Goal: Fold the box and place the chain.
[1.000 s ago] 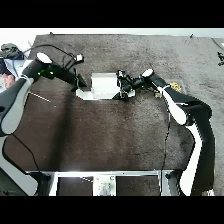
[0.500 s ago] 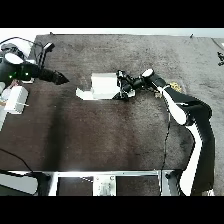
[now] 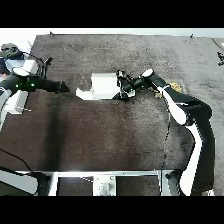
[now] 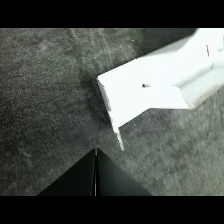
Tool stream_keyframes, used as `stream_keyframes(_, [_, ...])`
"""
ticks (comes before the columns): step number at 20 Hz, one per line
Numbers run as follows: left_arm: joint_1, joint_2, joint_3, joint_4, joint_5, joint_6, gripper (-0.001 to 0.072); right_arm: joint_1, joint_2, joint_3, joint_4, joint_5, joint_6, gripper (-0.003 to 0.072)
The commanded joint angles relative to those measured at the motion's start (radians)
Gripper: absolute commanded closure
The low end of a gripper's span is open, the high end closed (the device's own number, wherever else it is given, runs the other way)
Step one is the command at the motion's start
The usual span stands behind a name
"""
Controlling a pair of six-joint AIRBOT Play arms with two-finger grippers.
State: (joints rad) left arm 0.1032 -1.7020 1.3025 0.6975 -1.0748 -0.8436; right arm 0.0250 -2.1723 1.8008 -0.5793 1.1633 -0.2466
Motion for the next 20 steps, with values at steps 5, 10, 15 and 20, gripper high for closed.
stream_keyframes(5, [-0.001,-0.12,-0.006,-0.13,0.03,-0.038,0.0699,0.001,0.0,0.0,0.0,0.0,0.0,0.035])
stream_keyframes(10, [-0.053,-0.166,-0.006,-0.194,0.066,-0.012,0.0698,0.001,0.0,0.0,0.0,0.0,0.0,0.035])
stream_keyframes(15, [-0.117,-0.201,-0.006,-0.266,0.089,-0.012,0.0698,0.001,0.0,0.0,0.0,0.0,0.0,0.035])
stream_keyframes(20, [-0.134,-0.202,0.035,-0.293,0.067,0.007,0.0697,0.001,0.0,0.0,0.0,0.0,0.0,0.035])
